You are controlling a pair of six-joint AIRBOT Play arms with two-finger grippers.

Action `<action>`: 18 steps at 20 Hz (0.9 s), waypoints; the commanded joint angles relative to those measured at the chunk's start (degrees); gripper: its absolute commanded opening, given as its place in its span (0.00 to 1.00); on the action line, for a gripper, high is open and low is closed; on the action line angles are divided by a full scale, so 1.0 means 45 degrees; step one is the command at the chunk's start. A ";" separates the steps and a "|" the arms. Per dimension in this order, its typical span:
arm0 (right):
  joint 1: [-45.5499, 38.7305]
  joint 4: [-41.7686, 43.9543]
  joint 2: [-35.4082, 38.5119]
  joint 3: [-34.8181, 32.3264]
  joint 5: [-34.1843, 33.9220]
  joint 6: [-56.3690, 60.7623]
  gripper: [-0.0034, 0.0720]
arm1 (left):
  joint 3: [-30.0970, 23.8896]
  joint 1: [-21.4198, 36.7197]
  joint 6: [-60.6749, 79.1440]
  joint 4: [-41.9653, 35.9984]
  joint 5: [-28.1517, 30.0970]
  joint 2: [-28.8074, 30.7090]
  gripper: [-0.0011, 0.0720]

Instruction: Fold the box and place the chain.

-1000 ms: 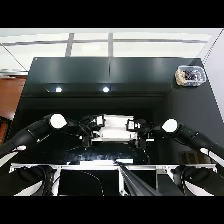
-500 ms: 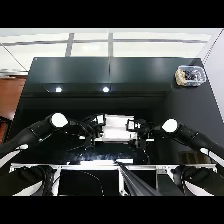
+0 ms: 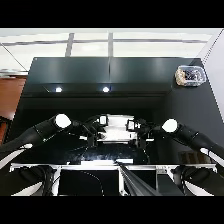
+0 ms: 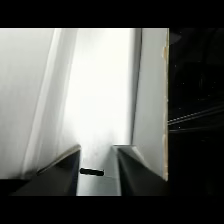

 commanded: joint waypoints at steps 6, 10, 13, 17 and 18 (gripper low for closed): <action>0.0005 0.0010 0.0005 -0.0005 0.0000 0.0005 0.58 | -0.0005 -0.0010 -0.0010 -0.0034 0.0029 -0.0024 0.38; 0.0005 0.0010 0.0005 -0.0005 0.0000 0.0005 0.58 | -0.0005 0.0398 -0.1078 0.0491 -0.0272 0.0330 0.05; 0.0005 0.0010 0.0005 -0.0005 0.0000 0.0005 0.58 | -0.0005 0.1889 -0.2671 0.1739 -0.1467 0.1365 0.05; 0.0005 0.0015 0.0005 -0.0005 0.0000 0.0005 0.58 | -0.0005 0.5843 -0.6159 0.1821 -0.3395 0.2521 0.05; 0.0005 0.0010 0.0005 -0.0005 0.0000 0.0005 0.58 | -0.0005 0.7014 -0.7917 0.1831 -0.3939 0.2540 0.05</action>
